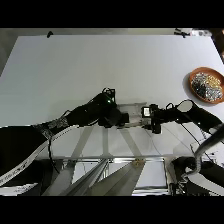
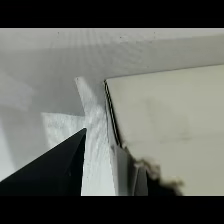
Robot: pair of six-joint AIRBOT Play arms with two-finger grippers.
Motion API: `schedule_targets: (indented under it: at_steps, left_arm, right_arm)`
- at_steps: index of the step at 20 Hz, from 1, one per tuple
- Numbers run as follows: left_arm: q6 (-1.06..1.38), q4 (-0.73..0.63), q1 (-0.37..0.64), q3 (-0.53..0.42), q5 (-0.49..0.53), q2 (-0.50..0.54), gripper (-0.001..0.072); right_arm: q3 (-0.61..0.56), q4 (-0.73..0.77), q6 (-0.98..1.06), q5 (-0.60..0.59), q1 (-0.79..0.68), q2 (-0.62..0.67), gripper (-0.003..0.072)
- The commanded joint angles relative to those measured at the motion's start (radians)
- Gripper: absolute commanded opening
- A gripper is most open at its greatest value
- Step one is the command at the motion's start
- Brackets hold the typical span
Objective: Fold the box and place the chain.
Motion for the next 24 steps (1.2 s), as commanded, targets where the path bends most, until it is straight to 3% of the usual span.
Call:
schedule_targets:
  at_steps: [1, 2, 3, 4, 5, 11, 14, 15, 16, 18, 21, 24]
  left_arm:
    - [0.0, 0.028, 0.0, -0.01, -0.021, -0.003, 0.0369]
    - [0.0, 0.031, 0.0, -0.009, -0.026, -0.003, 0.0335]
    - [0.0, 0.03, 0.0, -0.009, -0.029, -0.003, 0.0246]
    - [0.0, 0.029, 0.0, -0.01, -0.033, -0.003, 0.0097]
    - [0.002, 0.029, 0.0, -0.01, -0.034, -0.003, 0.0012]
    - [0.0, 0.018, -0.003, -0.01, -0.035, -0.012, 0.0026]
    - [0.0, 0.019, -0.004, -0.01, -0.035, -0.013, 0.0232]
    - [0.0, 0.018, -0.004, -0.01, -0.035, -0.016, 0.0284]
    - [0.001, 0.018, -0.005, -0.01, -0.035, -0.018, 0.0293]
    - [0.001, 0.018, -0.008, -0.01, -0.034, -0.024, 0.0254]
    - [0.001, 0.018, -0.009, -0.01, -0.035, -0.029, 0.0009]
    - [0.001, 0.018, -0.009, -0.011, -0.034, -0.029, 0.0011]
  right_arm:
    - [0.001, 0.0, 0.0, 0.0, 0.0, 0.001, 0.0433]
    - [0.001, 0.0, 0.0, 0.0, 0.0, 0.001, 0.0433]
    - [0.001, 0.0, 0.0, 0.0, 0.0, 0.001, 0.0433]
    - [0.001, 0.0, 0.0, 0.0, 0.0, 0.001, 0.0433]
    - [0.001, 0.0, 0.0, 0.0, 0.0, 0.001, 0.0433]
    - [0.001, 0.0, 0.0, 0.0, 0.0, 0.001, 0.0433]
    - [0.001, 0.0, 0.0, 0.0, 0.0, 0.001, 0.0433]
    - [0.001, 0.0, 0.0, 0.0, 0.0, 0.001, 0.0433]
    - [0.001, 0.0, 0.0, 0.0, 0.0, 0.001, 0.0433]
    - [0.001, 0.0, 0.0, 0.0, 0.0, 0.001, 0.0433]
    - [0.001, 0.0, 0.0, 0.0, 0.0, 0.001, 0.0433]
    - [0.001, 0.0, 0.0, 0.0, 0.0, 0.001, 0.0433]
